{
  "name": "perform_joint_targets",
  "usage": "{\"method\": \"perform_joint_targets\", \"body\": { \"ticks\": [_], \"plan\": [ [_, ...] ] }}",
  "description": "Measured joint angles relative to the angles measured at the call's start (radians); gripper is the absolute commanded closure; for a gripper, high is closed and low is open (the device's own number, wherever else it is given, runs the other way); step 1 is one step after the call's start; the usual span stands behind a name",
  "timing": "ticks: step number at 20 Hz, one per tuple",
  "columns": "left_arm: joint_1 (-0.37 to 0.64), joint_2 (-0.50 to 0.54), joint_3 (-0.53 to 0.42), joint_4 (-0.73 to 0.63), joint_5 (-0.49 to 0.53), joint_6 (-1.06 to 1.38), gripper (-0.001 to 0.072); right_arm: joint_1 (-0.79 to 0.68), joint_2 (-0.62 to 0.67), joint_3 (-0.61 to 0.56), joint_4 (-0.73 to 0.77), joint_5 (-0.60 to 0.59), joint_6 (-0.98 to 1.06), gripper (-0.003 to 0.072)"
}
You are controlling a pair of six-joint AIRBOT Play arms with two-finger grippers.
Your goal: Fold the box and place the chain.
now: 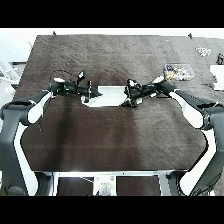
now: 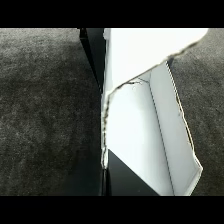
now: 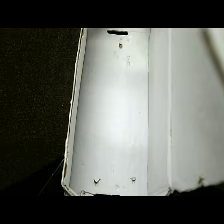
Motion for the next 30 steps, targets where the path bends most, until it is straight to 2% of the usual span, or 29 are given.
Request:
{"method": "perform_joint_targets", "body": {
  "ticks": [14, 15, 16, 17, 26, 28, 30],
  "plan": [
    [0.000, 0.000, 0.000, 0.000, -0.006, 0.000, 0.0686, 0.000, 0.000, 0.000, 0.000, 0.001, 0.000, 0.0119],
    [0.000, 0.000, 0.000, -0.001, -0.007, 0.000, 0.0535, 0.000, 0.000, 0.000, 0.000, 0.001, 0.000, 0.0119],
    [0.000, 0.000, 0.000, -0.004, -0.010, 0.000, 0.0314, 0.000, 0.000, 0.000, 0.000, 0.000, 0.000, 0.0119],
    [0.000, 0.000, 0.000, -0.007, -0.009, -0.002, 0.0293, 0.000, 0.000, 0.000, 0.000, 0.000, 0.000, 0.0119],
    [0.019, 0.005, 0.005, -0.016, -0.035, 0.000, 0.0290, 0.000, 0.000, 0.000, 0.000, 0.000, 0.000, 0.0119],
    [0.039, 0.013, 0.006, -0.020, -0.068, 0.000, 0.0216, 0.000, 0.000, 0.000, 0.000, 0.000, 0.000, 0.0119],
    [0.066, 0.024, 0.006, -0.020, -0.103, 0.000, 0.0214, 0.000, 0.000, 0.000, 0.000, 0.000, 0.000, 0.0119]
  ]
}}
